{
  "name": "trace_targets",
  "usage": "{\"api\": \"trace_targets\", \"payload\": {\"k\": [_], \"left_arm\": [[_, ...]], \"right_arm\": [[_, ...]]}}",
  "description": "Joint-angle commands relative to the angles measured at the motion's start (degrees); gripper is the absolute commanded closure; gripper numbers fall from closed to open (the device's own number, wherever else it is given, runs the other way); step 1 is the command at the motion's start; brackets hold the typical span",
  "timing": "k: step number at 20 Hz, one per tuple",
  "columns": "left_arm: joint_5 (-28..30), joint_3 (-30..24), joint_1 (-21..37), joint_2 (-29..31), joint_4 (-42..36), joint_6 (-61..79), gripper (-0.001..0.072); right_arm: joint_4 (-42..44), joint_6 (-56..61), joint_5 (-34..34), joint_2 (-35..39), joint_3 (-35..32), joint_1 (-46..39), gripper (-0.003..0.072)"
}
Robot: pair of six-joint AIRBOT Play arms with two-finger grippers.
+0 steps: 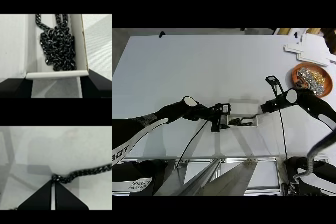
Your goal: Fold the box and place the chain.
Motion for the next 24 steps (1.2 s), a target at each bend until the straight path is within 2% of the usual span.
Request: {"api": "trace_targets", "payload": {"k": [1, 8, 10, 13, 17, 20, 24], "left_arm": [[0.02, 0.00, -0.02, 0.00, 0.00, 0.00, 0.0540], [0.02, 0.00, -0.02, 0.00, 0.02, 0.02, 0.0540], [0.02, 0.00, -0.02, 0.00, 0.00, 0.00, 0.0540], [0.02, 0.00, -0.02, 0.00, 0.00, 0.00, 0.0540], [0.02, 0.00, -0.02, 0.00, 0.00, 0.00, 0.0540], [0.02, 0.00, -0.02, 0.00, 0.00, 0.00, 0.0540], [0.02, 0.00, -0.02, 0.00, 0.02, 0.00, 0.0540]], "right_arm": [[-0.20, -1.49, 0.98, 2.64, 0.02, 0.04, 0.0666], [1.57, -2.84, 12.98, 22.49, 0.00, 0.04, 0.0666], [5.33, -3.23, 16.85, 27.91, -0.02, 0.04, 0.0666], [17.29, -7.76, 20.55, 33.05, -0.02, 0.07, 0.0666], [31.91, -13.81, 21.49, 34.53, -0.04, 0.07, 0.0666], [41.68, -22.53, 20.94, 34.53, -0.04, 1.33, 0.0666], [41.05, -25.51, 14.56, 33.05, -0.04, 10.34, 0.0666]]}}
